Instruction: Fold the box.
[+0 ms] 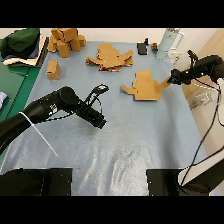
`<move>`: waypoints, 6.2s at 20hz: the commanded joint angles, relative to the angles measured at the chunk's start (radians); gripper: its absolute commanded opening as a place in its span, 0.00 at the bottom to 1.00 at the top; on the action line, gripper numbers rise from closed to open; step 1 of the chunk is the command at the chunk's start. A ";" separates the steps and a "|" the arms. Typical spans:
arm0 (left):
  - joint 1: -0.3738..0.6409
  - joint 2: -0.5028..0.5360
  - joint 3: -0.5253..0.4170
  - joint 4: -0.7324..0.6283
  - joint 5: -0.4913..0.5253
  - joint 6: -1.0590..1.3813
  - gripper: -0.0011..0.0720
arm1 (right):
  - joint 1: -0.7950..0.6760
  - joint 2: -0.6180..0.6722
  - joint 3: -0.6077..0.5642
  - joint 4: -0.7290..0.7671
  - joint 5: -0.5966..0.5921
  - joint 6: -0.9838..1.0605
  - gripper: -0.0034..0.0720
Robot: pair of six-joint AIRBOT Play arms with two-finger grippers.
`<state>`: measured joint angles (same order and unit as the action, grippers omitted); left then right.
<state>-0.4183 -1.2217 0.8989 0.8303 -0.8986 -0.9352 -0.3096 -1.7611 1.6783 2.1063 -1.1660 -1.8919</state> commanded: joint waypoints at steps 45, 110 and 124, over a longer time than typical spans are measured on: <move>0.298 -0.171 0.094 -0.190 -0.106 0.011 0.71 | 0.601 0.756 -1.088 0.094 0.212 -0.106 0.04; -0.060 -0.041 -0.175 -0.529 0.159 1.103 0.03 | 0.603 0.839 -0.938 -0.602 0.327 0.652 0.11; -0.060 -0.086 -0.175 -0.485 0.168 1.061 0.03 | 0.603 0.829 -0.945 -0.599 0.328 0.642 0.11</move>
<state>-0.4778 -1.2907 0.7242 0.3393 -0.7433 0.1040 0.2932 -0.9264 0.7349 1.5070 -0.8379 -1.2491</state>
